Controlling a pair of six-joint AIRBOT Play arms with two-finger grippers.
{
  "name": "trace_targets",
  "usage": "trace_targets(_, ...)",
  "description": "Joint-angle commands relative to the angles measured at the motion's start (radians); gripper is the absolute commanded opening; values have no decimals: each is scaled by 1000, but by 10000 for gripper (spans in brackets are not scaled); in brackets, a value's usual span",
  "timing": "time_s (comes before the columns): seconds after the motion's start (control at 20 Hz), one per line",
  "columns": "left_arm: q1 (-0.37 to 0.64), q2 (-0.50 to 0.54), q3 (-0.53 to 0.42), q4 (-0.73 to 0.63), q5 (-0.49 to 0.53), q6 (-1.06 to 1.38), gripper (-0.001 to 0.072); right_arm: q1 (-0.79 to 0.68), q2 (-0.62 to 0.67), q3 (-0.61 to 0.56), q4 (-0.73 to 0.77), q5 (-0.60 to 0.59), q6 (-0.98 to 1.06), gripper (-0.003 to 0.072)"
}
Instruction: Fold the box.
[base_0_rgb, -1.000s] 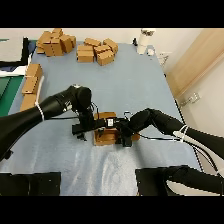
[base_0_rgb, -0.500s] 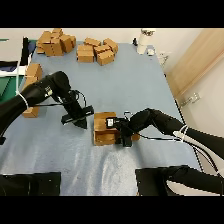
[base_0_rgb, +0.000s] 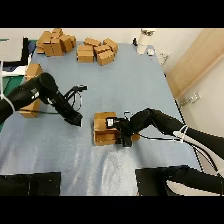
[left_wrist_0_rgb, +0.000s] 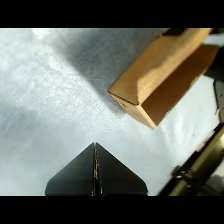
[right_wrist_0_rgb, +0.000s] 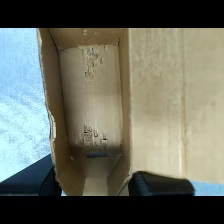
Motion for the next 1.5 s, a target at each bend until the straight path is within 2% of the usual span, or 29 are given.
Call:
trace_targets(0.0, -24, 88, -137, -31, 143, 324, 8, 0, 0, -1, 0, 0, 0, 441)
trace_targets(0.15, -76, 135, -217, -60, 212, 552, 9, 0, 0, -1, 0, 0, 0, 441)
trace_targets(0.3, -82, 153, -309, -260, 348, 898, 12, 0, 0, -1, 0, -2, 0, 442)
trace_targets(0.35, -82, 153, -343, -300, 395, 993, 204, 0, 0, -1, -1, -2, 0, 441)
trace_targets(0.4, -83, 153, -377, -325, 426, 1062, 638, 0, 0, -1, -3, -2, 0, 441)
trace_targets(0.45, -81, 153, -406, -338, 446, 1099, 696, 0, 0, -1, -3, -2, 0, 441)
trace_targets(0.65, -71, 153, -465, -339, 481, 1151, 697, 0, 0, 0, -3, -2, 0, 441)
trace_targets(1.0, -138, 152, -475, -429, 577, 1151, 697, 0, 0, -1, -3, -2, 0, 442)
trace_targets(1.45, -187, 152, -494, -503, 606, 1174, 697, 0, 0, -1, -3, -2, 0, 441)
